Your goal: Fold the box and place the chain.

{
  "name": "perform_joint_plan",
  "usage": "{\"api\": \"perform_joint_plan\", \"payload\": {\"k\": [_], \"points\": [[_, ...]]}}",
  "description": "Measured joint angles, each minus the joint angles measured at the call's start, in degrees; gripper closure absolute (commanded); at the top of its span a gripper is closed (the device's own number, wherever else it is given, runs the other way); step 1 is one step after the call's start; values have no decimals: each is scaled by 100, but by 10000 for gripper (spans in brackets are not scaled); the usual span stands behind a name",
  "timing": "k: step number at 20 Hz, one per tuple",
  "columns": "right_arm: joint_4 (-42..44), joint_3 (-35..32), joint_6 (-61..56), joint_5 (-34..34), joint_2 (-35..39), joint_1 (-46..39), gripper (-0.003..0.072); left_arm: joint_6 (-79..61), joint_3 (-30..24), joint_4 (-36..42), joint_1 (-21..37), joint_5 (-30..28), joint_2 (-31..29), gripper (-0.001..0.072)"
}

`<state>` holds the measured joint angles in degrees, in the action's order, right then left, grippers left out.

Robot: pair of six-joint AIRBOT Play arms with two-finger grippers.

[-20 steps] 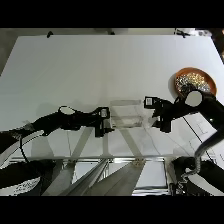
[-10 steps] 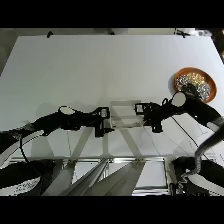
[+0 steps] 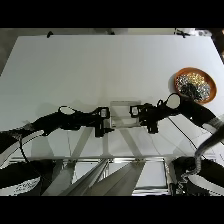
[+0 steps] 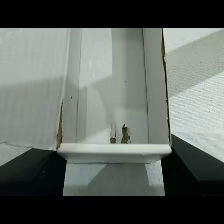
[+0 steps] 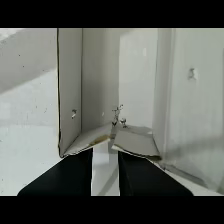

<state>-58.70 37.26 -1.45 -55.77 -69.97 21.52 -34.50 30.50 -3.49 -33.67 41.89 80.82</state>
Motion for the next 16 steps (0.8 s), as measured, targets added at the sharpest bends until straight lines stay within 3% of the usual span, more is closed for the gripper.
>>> {"api": "perform_joint_plan", "payload": {"k": [1,4,8,16], "points": [[17,0,0,61,-2,48,601,0,0,0,0,2,0,501],[120,0,-7,162,-9,179,605,2,0,4,0,-2,0,501],[138,4,-24,240,-74,319,504,9,-2,4,2,0,-2,501],[42,-4,0,114,92,361,509,-4,-2,-2,2,-2,-4,501]]}}
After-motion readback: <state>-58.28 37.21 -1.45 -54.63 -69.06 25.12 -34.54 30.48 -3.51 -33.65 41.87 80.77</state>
